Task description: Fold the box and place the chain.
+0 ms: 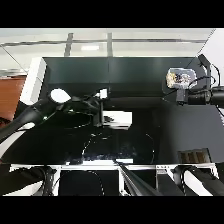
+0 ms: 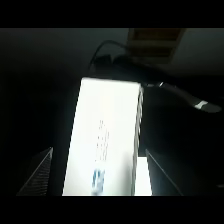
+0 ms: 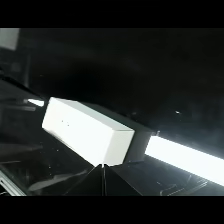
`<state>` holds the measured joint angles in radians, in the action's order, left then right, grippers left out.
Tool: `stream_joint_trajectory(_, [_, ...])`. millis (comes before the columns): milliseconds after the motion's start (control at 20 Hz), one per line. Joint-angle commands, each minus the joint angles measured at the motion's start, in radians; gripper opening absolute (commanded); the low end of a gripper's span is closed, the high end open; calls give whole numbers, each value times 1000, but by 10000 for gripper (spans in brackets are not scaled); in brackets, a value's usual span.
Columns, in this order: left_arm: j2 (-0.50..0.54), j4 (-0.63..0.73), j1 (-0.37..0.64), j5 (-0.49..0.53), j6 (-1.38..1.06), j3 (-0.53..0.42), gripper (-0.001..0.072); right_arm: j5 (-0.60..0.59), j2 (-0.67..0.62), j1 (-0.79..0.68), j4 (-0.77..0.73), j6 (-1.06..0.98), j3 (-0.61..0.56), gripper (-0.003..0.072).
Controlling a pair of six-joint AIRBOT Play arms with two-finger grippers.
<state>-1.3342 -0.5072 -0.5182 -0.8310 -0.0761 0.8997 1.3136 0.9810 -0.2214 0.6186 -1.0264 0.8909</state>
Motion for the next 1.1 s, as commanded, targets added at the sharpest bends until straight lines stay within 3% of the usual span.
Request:
stream_joint_trajectory(0, [-107, 11, -48, 18, 57, 85, 710, -9, -5, -9, 8, 3, 1, 15])
stream_joint_trajectory(200, [-171, -40, -36, 3, 166, 101, 710, -10, -5, -9, 21, 3, 1, 15])
stream_joint_trajectory(600, [-172, -140, -39, -82, 158, 101, 710, -18, -5, -9, 48, 6, 1, 15])
stream_joint_trajectory(950, [-172, -144, -43, -80, 129, 101, 709, -36, -4, -9, 48, 5, 1, 15])
stream_joint_trajectory(1050, [-173, -188, -66, -29, 173, 101, 709, -37, -4, -9, 48, 5, 1, 15])
